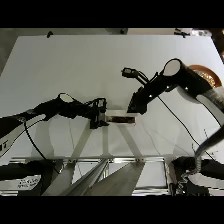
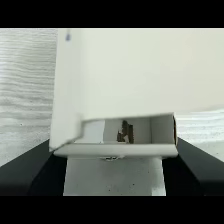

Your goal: Fold the box and place the chain.

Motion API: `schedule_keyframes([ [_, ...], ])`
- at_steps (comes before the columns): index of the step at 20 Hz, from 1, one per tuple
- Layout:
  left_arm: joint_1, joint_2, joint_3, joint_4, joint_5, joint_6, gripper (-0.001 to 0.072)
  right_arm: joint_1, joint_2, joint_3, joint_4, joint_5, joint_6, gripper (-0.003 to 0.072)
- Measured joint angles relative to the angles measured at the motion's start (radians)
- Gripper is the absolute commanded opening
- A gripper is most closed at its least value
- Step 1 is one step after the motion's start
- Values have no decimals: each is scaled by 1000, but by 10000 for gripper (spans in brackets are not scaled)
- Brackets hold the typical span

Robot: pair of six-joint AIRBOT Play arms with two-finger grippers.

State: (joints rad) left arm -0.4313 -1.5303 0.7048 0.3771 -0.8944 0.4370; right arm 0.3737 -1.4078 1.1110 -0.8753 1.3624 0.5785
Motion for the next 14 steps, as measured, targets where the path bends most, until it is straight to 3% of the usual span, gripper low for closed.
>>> schedule_keyframes([
  [2,0,0,0,0,0,0,274,34,2,-6,-15,-10,-1,300],
  [4,0,0,0,0,0,0,274,73,4,-9,-46,-23,1,365],
  [14,0,0,0,-1,0,-1,274,187,5,-12,-257,-135,115,364],
])
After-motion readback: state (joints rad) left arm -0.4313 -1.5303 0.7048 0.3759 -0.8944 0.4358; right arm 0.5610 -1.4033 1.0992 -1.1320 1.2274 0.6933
